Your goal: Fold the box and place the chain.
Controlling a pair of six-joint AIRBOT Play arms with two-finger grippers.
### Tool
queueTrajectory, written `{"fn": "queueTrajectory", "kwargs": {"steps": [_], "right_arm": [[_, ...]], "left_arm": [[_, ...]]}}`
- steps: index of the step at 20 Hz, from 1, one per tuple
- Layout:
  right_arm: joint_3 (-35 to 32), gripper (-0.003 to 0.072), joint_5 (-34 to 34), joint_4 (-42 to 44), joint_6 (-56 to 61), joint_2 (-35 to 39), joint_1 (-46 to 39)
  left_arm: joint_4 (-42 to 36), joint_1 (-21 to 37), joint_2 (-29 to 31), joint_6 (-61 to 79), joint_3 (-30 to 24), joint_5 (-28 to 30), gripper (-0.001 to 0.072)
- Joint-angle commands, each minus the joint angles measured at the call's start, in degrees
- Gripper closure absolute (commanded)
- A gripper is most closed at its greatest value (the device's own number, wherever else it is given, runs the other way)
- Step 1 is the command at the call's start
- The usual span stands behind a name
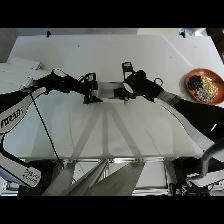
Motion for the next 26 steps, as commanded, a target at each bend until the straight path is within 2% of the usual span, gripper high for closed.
{"fn": "queueTrajectory", "kwargs": {"steps": [1,3,4,5,8,9,10,11,12,16,20,23,26], "right_arm": [[0.07,0.0429,-1.16,0.17,4.98,-1.29,0.74],[0.07,0.0525,-1.2,0.63,4.96,-1.97,0.74],[0.07,0.0616,-1.36,0.57,4.94,-2.01,0.74],[0.11,0.0674,-1.53,0.57,4.94,-1.99,0.74],[0.15,0.0674,-1.6,0.59,4.96,-1.99,0.74],[0.15,0.0668,-1.6,0.59,4.94,-1.97,0.74],[0.17,0.0559,-1.6,0.61,4.94,-1.86,0.74],[0.2,0.0387,-1.57,0.59,4.94,-1.64,0.74],[0.22,0.0288,-1.64,0.52,4.74,-1.07,0.74],[0.44,0.0287,-2.56,-0.59,0.44,4.07,0.42],[0.44,0.0287,0.39,-1.2,-11.47,12.63,-1.92],[0.44,0.0287,5.75,-2.29,-20.17,19.39,-7.93],[0.37,0.0287,9.97,-2.86,-28.68,24.28,-18.08]], "left_arm": [[0.0,0.04,0.02,0.0,0.0,0.0,0.0297],[0.0,0.04,0.02,0.0,0.0,0.0,0.0297],[0.02,0.04,0.02,0.0,0.0,0.0,0.0297],[0.02,0.04,0.02,0.0,0.0,0.0,0.0297],[0.0,0.04,0.02,0.0,0.0,0.0,0.0297],[0.02,0.04,0.02,0.0,0.0,0.0,0.0297],[0.0,0.04,0.02,0.0,0.0,0.0,0.0297],[0.02,0.04,0.02,0.0,0.0,0.0,0.0297],[0.0,0.04,0.02,0.0,0.0,0.0,0.0297],[0.0,0.04,0.02,0.0,0.0,0.0,0.0297],[0.02,0.04,0.02,0.0,0.0,0.0,0.0297],[0.02,0.04,0.02,0.0,0.0,0.0,0.0297],[0.02,0.04,0.02,0.0,0.0,0.0,0.0297]]}}
